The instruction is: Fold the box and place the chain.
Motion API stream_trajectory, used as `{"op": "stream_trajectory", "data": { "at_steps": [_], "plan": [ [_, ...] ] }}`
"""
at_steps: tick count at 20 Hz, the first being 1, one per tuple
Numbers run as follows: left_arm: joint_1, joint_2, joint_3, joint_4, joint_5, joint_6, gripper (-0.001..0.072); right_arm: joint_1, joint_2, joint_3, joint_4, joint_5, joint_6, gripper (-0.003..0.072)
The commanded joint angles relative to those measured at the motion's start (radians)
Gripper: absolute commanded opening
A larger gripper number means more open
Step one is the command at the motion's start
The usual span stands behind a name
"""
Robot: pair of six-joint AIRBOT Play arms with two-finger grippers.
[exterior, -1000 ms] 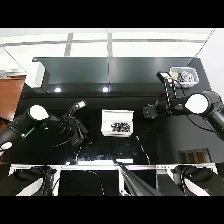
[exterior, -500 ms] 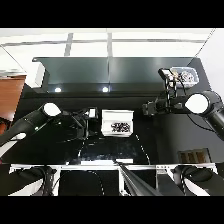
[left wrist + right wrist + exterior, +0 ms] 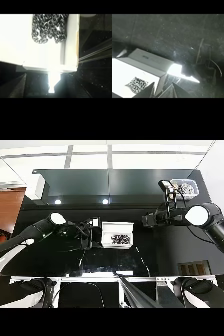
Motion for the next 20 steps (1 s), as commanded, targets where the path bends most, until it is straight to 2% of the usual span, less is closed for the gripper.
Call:
{"op": "stream_trajectory", "data": {
  "at_steps": [1,12,20],
  "plan": [
    [-0.016,-0.018,0.006,-0.023,0.003,0.047,0.0709,0.000,0.000,0.000,0.001,-0.010,0.000,0.0273],
    [-0.055,-0.039,0.032,-0.031,0.062,0.019,0.0709,0.000,0.000,0.000,0.001,-0.032,-0.001,0.0273],
    [-0.076,-0.055,0.055,-0.021,0.055,0.060,0.0708,0.000,0.000,0.000,0.001,-0.032,0.000,0.0273]
  ]
}}
